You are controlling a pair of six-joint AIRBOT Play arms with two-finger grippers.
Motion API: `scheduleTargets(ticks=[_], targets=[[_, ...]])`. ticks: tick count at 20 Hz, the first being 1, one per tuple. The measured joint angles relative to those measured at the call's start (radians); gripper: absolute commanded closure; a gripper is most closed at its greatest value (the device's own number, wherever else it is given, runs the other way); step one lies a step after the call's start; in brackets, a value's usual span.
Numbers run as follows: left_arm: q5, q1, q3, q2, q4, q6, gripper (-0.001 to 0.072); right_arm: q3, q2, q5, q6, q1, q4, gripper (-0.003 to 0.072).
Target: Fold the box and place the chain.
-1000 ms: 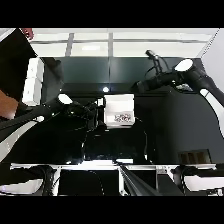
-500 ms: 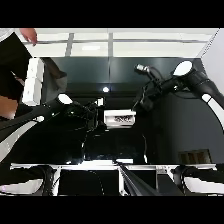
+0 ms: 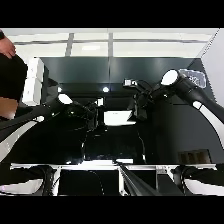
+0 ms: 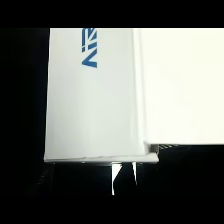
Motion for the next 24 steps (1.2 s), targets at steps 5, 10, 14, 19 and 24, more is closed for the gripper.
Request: scheduleTargets(ticks=[5,10,14,19,24], targets=[[0.000,0.000,0.000,0.000,0.000,0.000,0.0318,-0.002,0.000,-0.028,-0.005,0.016,-0.027,-0.0009],[0.000,0.000,0.000,0.000,0.000,0.000,0.0318,-0.002,0.000,-0.040,-0.005,0.019,-0.032,0.0216],[0.000,0.000,0.000,0.000,0.000,0.000,0.0318,-0.002,0.000,-0.043,-0.005,0.019,-0.030,0.0215],[0.000,0.000,0.000,0.000,0.000,0.000,0.0318,-0.002,0.002,-0.043,0.010,0.022,-0.015,-0.0029],[0.000,0.000,0.000,0.000,0.000,0.000,0.0318,-0.003,-0.001,-0.086,-0.006,0.055,-0.064,-0.0027]])
